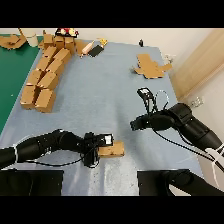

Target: Fold the box.

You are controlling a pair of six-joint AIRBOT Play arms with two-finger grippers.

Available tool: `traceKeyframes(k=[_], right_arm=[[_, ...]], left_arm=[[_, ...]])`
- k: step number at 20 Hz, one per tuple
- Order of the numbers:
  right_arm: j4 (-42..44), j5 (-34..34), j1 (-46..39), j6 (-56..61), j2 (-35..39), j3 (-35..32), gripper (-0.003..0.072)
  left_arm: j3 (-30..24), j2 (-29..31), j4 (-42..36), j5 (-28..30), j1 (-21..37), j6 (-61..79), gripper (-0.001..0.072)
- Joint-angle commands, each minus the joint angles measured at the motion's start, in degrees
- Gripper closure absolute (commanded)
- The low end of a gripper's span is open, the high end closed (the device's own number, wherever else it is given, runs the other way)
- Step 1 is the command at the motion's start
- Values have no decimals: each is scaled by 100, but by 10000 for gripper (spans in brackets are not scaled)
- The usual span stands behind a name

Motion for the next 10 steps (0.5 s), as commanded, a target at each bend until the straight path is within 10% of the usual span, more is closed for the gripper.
traceKeyframes(k=[1, 10], right_arm=[[120, 0, -2, -15, -87, 55, 685], [-1405, 299, -4, 2671, -59, 55, 685]], left_arm=[[7, 22, -55, 94, 4, -138, 328], [83, 232, 48, -109, 595, -1611, 328]])
